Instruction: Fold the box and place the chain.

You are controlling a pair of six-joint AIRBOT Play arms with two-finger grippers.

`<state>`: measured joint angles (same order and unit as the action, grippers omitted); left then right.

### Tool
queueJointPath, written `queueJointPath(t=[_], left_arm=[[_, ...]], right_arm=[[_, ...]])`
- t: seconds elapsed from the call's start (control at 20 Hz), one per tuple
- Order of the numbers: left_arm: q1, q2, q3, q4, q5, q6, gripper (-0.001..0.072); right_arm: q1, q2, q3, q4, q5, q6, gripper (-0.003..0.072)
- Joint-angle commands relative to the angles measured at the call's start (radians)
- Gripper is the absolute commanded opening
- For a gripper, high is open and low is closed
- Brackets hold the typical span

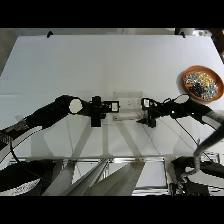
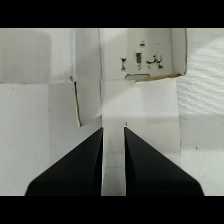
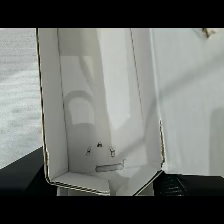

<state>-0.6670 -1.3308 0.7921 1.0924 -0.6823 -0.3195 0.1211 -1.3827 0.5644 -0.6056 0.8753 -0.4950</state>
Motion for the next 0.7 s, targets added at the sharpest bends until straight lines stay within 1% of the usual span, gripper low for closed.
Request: queueJointPath(t=[0.0,0.05,0.1,0.15,0.25,0.35,0.65], left_arm=[[0.014,-0.002,0.0,0.004,0.008,-0.021,0.0157],[0.014,-0.002,-0.001,0.004,0.013,-0.021,0.0158],[0.014,-0.002,0.0,0.004,0.022,-0.021,0.0199],[0.014,-0.002,0.0,0.004,0.037,-0.021,0.029],[0.014,-0.002,0.0,-0.002,0.068,-0.018,0.0297],[0.011,-0.002,0.0,-0.007,0.077,-0.016,0.0297],[-0.002,-0.013,0.0,-0.008,0.049,-0.003,0.0293]], right_arm=[[0.0,0.001,0.001,0.0,0.0,0.0,0.0407],[0.0,0.001,0.001,0.0,0.0,0.0,0.0407],[0.0,0.001,0.001,0.0,0.0,0.0,0.0407],[0.0,0.001,0.001,0.0,0.0,0.0,0.0407],[0.0,0.001,0.001,0.0,0.0,0.0,0.0407],[0.0,0.001,0.001,0.0,0.0,0.0,0.0407],[0.0,0.001,0.001,0.0,0.0,0.0,0.0407]])
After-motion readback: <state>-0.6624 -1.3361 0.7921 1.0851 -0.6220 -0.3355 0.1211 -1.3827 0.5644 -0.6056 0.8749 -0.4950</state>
